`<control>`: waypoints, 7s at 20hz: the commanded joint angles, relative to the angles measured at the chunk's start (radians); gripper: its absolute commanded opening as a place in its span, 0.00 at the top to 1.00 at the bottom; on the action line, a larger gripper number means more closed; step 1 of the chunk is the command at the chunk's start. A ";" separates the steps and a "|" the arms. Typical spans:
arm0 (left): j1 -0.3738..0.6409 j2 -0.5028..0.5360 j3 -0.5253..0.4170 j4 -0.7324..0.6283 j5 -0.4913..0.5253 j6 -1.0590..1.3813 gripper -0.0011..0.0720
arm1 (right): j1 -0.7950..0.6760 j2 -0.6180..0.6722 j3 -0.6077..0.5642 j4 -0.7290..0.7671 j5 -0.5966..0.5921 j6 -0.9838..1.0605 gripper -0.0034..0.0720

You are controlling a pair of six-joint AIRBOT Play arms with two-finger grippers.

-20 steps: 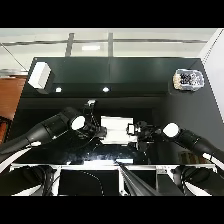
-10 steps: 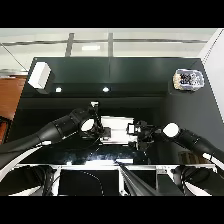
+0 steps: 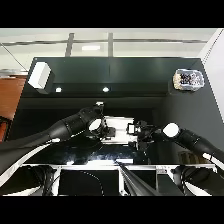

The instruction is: Fold the box and place the chain.

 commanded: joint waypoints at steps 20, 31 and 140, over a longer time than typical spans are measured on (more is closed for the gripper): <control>-0.024 -0.018 0.016 0.063 -0.002 -0.048 0.75 | 0.000 -0.001 0.000 0.000 0.000 0.000 0.41; -0.027 -0.018 0.024 0.059 -0.023 -0.050 0.65 | 0.000 -0.001 0.000 0.000 0.000 0.000 0.41; -0.027 -0.021 0.024 0.077 -0.053 -0.013 0.95 | -0.049 0.173 0.021 0.021 0.150 0.537 0.90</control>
